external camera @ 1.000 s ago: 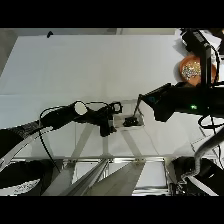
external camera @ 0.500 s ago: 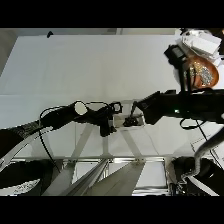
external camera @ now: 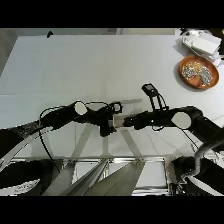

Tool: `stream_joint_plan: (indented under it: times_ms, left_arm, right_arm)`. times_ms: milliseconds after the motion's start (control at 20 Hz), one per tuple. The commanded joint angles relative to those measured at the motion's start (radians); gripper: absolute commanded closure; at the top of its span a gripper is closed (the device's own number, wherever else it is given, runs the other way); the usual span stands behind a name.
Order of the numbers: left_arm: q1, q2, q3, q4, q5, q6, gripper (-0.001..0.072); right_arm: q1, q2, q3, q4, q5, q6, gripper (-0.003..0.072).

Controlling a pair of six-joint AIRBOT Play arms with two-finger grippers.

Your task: Fold the box and place the chain.

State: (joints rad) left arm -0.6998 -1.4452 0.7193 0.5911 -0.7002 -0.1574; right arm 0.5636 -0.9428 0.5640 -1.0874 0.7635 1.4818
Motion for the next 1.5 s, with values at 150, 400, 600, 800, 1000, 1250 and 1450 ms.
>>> stream_joint_plan:
  times_ms: [150, 400, 600, 800, 1000, 1250, 1450]
  left_arm:
    - [0.0, 0.001, 0.0, 0.0, 0.0, 0.0, 0.0376]
    - [0.0, 0.001, 0.0, 0.0, 0.0, 0.0, 0.0376]
    - [0.0, 0.001, 0.0, 0.0, 0.0, 0.0, 0.0376]
    - [0.0, 0.001, 0.0, 0.0, 0.0, 0.0, 0.0376]
    - [0.0, 0.001, 0.0, 0.0, 0.0, 0.0, 0.0376]
    - [0.0, 0.001, 0.0, 0.0, 0.0, 0.0, 0.0376]
    - [0.0, 0.001, 0.0, 0.0, 0.0, 0.0, 0.0376]
  right_arm:
    - [0.071, -0.102, -0.024, 0.285, -0.117, -0.257, 0.0668]
    - [0.055, -0.1, -0.023, 0.272, -0.122, -0.255, 0.0412]
    - [-0.101, -0.022, -0.002, 0.24, 0.0, -0.254, 0.0414]
    - [-0.315, 0.073, 0.002, 0.046, 0.151, -0.264, 0.0654]
    - [-0.46, 0.011, -0.001, -0.037, 0.172, -0.255, 0.0668]
    - [-0.465, -0.157, -0.001, 0.011, 0.139, -0.292, 0.0669]
    - [-0.465, -0.177, -0.002, 0.179, 0.139, -0.447, 0.0671]
